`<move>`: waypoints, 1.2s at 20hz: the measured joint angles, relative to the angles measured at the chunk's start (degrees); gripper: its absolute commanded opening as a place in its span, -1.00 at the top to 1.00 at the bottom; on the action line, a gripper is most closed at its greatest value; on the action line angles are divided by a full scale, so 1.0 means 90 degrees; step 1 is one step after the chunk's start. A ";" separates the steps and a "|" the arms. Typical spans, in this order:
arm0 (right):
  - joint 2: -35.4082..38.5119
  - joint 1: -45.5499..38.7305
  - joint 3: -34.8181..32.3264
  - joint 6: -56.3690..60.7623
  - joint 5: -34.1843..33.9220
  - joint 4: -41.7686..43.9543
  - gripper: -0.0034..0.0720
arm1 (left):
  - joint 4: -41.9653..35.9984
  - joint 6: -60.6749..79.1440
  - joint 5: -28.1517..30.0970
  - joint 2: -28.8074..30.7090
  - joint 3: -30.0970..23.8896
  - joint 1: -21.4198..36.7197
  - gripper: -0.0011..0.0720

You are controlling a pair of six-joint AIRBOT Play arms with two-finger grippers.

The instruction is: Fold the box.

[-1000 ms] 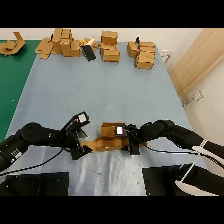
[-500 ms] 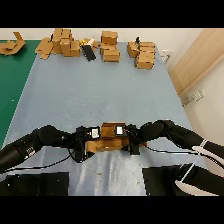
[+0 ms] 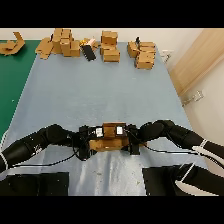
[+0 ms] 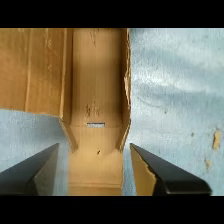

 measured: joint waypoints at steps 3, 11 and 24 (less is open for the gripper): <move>0.0000 0.0000 0.0002 0.0000 0.0000 0.0000 -0.45 | -0.0155 0.0005 0.0039 -0.0024 0.0002 -0.0005 -0.46; 0.0000 0.0000 0.0000 0.0000 -0.0002 0.0000 -0.45 | -0.0257 0.0032 0.0080 -0.0032 0.0005 -0.0226 0.32; 0.0000 0.0000 0.0000 0.0000 -0.0002 0.0000 -0.45 | -0.0277 0.0282 0.0384 -0.0265 0.0175 -0.0418 0.68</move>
